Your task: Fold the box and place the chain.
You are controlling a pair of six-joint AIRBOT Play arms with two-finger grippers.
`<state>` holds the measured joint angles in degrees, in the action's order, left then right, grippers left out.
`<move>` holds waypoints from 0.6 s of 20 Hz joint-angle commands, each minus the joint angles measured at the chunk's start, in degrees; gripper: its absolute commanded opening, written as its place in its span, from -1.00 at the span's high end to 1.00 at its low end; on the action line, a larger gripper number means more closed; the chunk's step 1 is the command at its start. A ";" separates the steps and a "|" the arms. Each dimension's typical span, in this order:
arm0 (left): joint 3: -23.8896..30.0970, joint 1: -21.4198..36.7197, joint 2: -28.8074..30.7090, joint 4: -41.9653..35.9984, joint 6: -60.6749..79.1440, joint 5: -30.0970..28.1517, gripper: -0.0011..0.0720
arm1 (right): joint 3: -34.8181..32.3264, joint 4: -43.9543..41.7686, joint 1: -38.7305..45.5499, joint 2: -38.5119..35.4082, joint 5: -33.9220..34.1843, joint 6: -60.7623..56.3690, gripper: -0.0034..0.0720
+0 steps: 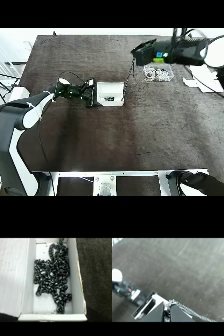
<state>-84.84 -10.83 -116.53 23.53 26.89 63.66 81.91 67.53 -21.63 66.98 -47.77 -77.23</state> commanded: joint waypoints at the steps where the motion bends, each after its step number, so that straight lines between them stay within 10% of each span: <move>1: -0.02 0.00 0.02 0.00 0.02 0.00 -0.44 | -5.38 0.02 -2.43 -0.17 4.26 -2.45 0.88; 12: -0.02 0.00 0.02 0.00 0.02 0.00 -0.44 | -12.44 -2.95 -6.69 4.31 14.36 -5.29 0.88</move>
<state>-84.84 -10.83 -116.53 23.51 26.89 63.68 70.52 66.19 -26.65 69.10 -37.17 -82.08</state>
